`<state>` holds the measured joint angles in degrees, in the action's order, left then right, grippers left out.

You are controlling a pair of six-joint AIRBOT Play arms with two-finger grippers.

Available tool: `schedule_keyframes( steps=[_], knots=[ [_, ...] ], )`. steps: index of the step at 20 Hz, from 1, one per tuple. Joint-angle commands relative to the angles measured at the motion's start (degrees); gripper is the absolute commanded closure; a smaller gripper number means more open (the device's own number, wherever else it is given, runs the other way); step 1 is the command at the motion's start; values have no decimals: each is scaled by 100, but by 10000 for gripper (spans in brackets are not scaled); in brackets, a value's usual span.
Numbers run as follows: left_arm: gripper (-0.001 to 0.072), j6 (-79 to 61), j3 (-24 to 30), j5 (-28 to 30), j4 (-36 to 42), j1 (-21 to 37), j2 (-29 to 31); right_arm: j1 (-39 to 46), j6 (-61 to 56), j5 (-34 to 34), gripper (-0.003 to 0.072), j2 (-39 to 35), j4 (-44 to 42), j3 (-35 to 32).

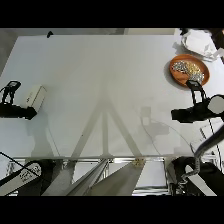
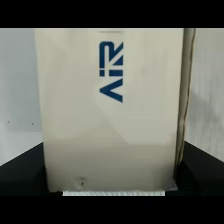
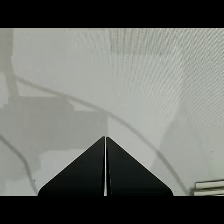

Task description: Fold the box and place the chain.

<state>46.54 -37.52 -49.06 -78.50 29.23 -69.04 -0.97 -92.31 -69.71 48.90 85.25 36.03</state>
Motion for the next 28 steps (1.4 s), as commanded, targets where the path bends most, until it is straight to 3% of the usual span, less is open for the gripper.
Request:
schedule_keyframes(
  steps=[1,3,4,5,6,8,9,15,23,24,27,28],
  knots=[
    [329,-2,7,-92,-70,-4,44,2,-2,-20,666,2,-4,-2],
    [315,-24,7,-87,-107,-4,229,2,-2,-44,663,2,-4,-2],
    [271,-24,4,-87,-105,-4,332,2,-2,-63,652,2,-4,-2],
    [174,-22,4,-92,-103,-4,417,2,-2,-96,570,2,-4,-2],
    [19,-20,4,-96,-103,-4,501,2,-2,-129,467,2,-4,-2],
    [11,-17,4,-140,-101,-7,658,2,-2,-146,300,2,-4,-2],
    [11,-20,4,-157,-98,-7,728,2,-2,-146,271,2,-2,-2],
    [10,-20,4,-72,-44,-260,1279,2,-2,-151,272,2,-4,-2],
    [17,0,7,26,-39,-1847,2218,2,-68,-162,273,2,0,-2],
    [32,2,4,13,-33,-2076,2341,2,-68,-162,273,2,0,-2],
    [376,2,7,-350,581,-2640,2566,2,-68,-162,273,2,0,-2],
    [456,2,7,-549,866,-2761,2562,2,-68,-162,273,2,0,-2]
  ],
)
